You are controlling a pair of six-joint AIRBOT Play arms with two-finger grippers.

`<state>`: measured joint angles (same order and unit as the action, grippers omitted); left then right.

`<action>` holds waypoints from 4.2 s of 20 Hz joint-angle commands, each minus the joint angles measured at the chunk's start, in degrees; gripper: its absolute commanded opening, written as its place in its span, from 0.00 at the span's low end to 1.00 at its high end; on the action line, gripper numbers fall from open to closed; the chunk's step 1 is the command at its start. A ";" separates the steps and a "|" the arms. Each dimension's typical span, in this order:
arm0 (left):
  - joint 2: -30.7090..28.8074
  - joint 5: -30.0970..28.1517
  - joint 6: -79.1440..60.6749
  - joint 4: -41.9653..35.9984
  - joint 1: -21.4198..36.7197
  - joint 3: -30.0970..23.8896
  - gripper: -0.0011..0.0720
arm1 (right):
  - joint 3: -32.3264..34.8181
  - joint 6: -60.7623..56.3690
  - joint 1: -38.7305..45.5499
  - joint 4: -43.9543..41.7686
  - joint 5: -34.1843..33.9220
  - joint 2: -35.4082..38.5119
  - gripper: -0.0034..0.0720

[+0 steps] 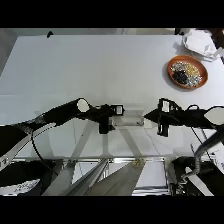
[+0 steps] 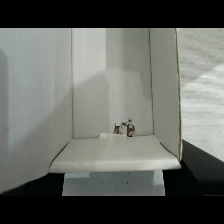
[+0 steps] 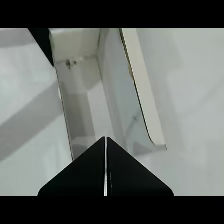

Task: Fold the box and place the chain.

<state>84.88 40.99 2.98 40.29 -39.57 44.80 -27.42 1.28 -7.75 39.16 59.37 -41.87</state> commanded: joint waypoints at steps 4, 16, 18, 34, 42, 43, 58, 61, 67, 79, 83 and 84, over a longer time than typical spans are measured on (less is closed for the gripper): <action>-0.04 -0.02 0.02 0.07 0.00 0.07 0.38 | 0.04 5.51 -0.04 -11.74 -4.79 -8.31 0.07; -0.04 -0.02 0.02 0.07 0.00 0.07 0.38 | 0.07 2.51 -0.04 -11.28 -17.68 -21.70 0.07; -0.04 -0.02 0.02 0.07 0.00 0.07 0.38 | 0.07 1.51 -0.04 -9.07 -15.98 -21.70 0.07; -0.04 -0.02 0.02 0.07 0.00 0.07 0.38 | -3.19 3.72 -0.02 -5.44 -8.63 -11.39 0.06; -0.04 -0.02 0.02 0.07 -0.07 0.07 0.38 | -3.17 0.79 -0.04 28.13 1.97 -9.07 0.14; -0.04 -0.02 0.02 0.07 -0.07 0.07 0.38 | -3.15 2.49 -0.04 27.67 2.29 -9.70 0.28; -0.04 -0.04 0.02 0.07 -0.07 0.07 0.38 | -2.21 14.75 -6.71 14.43 -6.62 -18.43 0.36; -0.04 -0.04 0.02 0.07 -0.07 0.07 0.38 | -2.21 14.84 -6.71 14.36 -7.15 -18.43 0.22; -0.04 -0.02 0.02 0.07 -0.07 0.07 0.38 | -1.20 16.20 -6.71 9.75 -8.59 -19.47 0.18; -0.04 -0.02 0.02 0.07 -0.07 0.07 0.38 | -0.11 17.14 -9.99 4.79 -12.52 -20.94 0.40; -0.04 -0.02 0.02 0.07 -0.07 0.07 0.38 | 0.48 16.98 -10.03 6.05 -12.57 -20.94 0.47; -0.04 -0.02 0.02 0.07 -0.07 0.07 0.38 | 0.59 16.98 -10.03 6.08 -12.50 -20.94 0.50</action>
<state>84.86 40.97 2.98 40.38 -39.59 44.82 -27.18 18.39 -17.50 44.64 47.00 -62.74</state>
